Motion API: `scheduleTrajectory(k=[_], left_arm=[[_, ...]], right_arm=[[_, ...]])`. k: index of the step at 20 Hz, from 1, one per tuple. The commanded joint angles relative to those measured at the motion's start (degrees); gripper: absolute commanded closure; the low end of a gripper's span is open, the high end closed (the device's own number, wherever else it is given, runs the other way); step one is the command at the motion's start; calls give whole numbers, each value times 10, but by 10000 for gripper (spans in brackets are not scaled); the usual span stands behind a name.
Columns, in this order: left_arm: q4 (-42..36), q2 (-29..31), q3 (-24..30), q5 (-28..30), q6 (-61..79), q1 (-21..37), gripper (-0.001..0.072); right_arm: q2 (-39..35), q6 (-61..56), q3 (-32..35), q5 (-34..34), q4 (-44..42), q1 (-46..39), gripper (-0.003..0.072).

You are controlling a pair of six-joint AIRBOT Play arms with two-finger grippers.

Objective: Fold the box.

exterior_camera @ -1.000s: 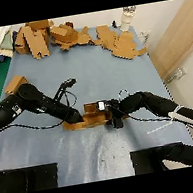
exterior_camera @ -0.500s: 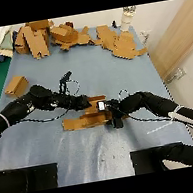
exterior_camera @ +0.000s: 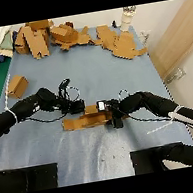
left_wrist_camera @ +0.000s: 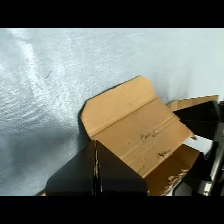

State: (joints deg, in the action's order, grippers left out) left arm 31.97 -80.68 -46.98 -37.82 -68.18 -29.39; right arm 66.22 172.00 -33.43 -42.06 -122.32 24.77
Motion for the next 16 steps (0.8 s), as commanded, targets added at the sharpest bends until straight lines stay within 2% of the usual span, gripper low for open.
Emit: scheduleTrajectory(k=[1, 4, 6, 9, 11, 16], left_arm=[[-3, -9, -3, 0, 4, -3, 697], [-41, -7, -19, 2, 51, -2, 697], [-100, -7, -35, -5, 110, -1, 697], [-173, -4, -58, -71, 196, 24, 697], [-200, 16, -59, -94, 261, 63, 697], [-162, 46, -57, -108, 376, 193, 697]], right_arm=[[0, 0, 0, 0, 0, 0, 183], [0, 0, -1, 0, 0, 0, 183], [0, 0, -1, 0, 0, 0, 183], [0, 0, 0, -5, 0, 0, 183], [0, 0, -1, -5, 0, 0, 183], [0, 0, 0, -5, 0, 0, 183]])
